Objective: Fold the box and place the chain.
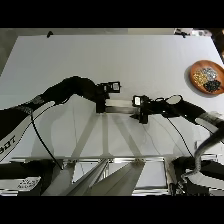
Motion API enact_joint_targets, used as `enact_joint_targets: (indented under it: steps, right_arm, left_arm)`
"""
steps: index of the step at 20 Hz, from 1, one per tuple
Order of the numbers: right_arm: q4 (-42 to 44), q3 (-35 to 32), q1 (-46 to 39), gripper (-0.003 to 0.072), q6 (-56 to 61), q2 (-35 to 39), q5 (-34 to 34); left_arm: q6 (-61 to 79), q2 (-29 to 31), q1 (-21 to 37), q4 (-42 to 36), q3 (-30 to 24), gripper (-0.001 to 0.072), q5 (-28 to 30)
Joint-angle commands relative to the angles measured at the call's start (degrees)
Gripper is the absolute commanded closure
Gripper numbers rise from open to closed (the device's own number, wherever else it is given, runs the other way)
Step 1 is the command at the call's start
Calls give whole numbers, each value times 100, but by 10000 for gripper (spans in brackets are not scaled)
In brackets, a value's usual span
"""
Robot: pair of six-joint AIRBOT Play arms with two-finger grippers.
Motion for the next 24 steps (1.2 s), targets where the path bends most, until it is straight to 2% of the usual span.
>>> enact_joint_targets:
  steps: [1, 6, 11, 13, 14, 16, 17, 18, 19, 20, 22, 24]
  right_arm:
    - [-4, 2, 0, 366, 20, 0, 37]
    - [-7, 2, 0, 366, 20, 0, 35]
    - [-7, 2, 0, 366, 20, 0, 37]
    - [-7, 2, 0, 366, 17, 0, 35]
    - [-7, 2, 0, 366, 20, 0, 37]
    - [-7, 2, 0, 366, 20, 0, 37]
    - [-7, 2, 0, 366, 17, 0, 37]
    - [-7, 2, 0, 366, 20, 0, 37]
    - [-7, 2, 0, 366, 20, 0, 35]
    - [-7, 2, 0, 366, 20, 0, 35]
    - [-7, 2, 0, 366, 20, 0, 35]
    - [-7, 2, 0, 366, 20, 0, 35]
  left_arm:
    - [7, 52, 0, -59, 4, 413, 164]
    - [-2, 330, 11, 87, 4, 413, 208]
    - [-905, 791, 11, 1445, 4, 414, 306]
    - [-1117, 929, 11, 1816, 4, 427, 581]
    - [-1187, 981, 11, 1952, 4, 461, 778]
    - [-1239, 1113, 17, 2107, 4, 598, 1298]
    - [-1329, 1193, 42, 2116, 4, 625, 1613]
    - [-1506, 1305, 118, 1915, 4, 628, 1934]
    - [-1526, 1434, 269, 1491, 4, 674, 2293]
    - [-1462, 1574, 474, 905, 4, 703, 2667]
    - [-984, 1825, 890, -507, 2, 704, 3294]
    - [-688, 1875, 881, -929, 2, 705, 3200]
